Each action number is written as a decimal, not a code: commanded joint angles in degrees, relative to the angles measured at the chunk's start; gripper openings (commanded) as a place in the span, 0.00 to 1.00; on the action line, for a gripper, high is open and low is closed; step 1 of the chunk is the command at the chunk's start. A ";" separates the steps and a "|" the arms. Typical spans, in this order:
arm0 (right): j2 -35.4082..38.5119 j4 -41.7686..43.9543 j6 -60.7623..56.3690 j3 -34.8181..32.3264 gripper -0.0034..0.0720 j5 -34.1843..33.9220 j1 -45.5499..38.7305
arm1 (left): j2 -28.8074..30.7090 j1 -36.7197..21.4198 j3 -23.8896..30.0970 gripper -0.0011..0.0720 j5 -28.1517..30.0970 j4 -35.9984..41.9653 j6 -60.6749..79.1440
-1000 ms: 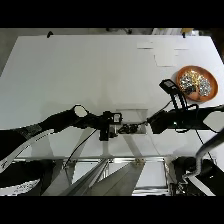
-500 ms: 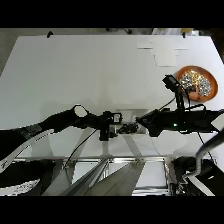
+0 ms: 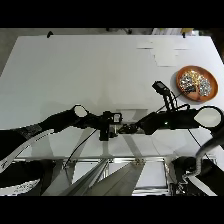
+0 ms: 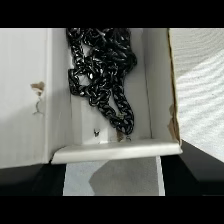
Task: Fold the box and place the chain.
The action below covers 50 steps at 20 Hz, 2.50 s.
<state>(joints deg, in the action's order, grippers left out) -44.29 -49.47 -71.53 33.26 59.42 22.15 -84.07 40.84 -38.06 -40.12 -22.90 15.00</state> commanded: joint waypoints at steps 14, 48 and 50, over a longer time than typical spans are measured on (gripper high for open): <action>-13.60 -28.89 -9.49 15.23 0.08 0.66 -18.95 | -0.02 -0.02 0.02 0.30 0.02 0.00 0.02; -29.90 -30.25 -13.05 8.28 0.35 -9.40 -17.81 | -0.02 -0.02 0.02 0.30 0.02 -0.02 0.02; -30.01 -30.03 -13.60 8.28 0.30 -9.27 -17.68 | -0.02 -0.02 0.02 0.30 0.02 0.00 0.02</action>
<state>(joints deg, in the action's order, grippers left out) -73.93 -79.64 -84.49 41.58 50.33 4.32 -84.07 40.84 -38.06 -40.12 -22.90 15.00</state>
